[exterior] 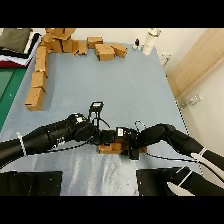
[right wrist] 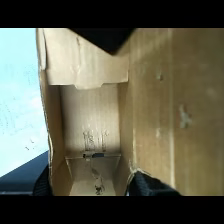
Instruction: Fold the box.
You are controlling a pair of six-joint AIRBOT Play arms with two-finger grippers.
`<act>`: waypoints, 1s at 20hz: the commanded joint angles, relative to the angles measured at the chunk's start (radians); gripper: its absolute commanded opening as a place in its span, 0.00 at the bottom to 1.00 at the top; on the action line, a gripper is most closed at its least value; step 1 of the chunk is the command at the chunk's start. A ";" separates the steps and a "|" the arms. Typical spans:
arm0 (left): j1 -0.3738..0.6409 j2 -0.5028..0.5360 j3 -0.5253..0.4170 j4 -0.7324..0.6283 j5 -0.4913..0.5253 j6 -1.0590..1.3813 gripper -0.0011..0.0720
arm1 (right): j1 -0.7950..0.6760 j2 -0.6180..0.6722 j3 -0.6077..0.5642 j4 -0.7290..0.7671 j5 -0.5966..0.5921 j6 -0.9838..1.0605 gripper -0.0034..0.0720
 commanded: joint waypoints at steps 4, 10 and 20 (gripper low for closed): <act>-0.001 -0.001 0.005 0.013 -0.080 -0.014 0.66 | 0.001 -0.001 0.000 0.001 0.000 0.000 0.71; -0.004 -0.042 0.022 0.024 -0.091 -0.033 0.66 | 0.001 -0.001 0.000 0.001 0.000 0.000 0.71; -0.058 -0.173 0.092 0.032 -0.125 -0.056 0.66 | 0.001 -0.001 0.000 0.001 0.000 0.000 0.70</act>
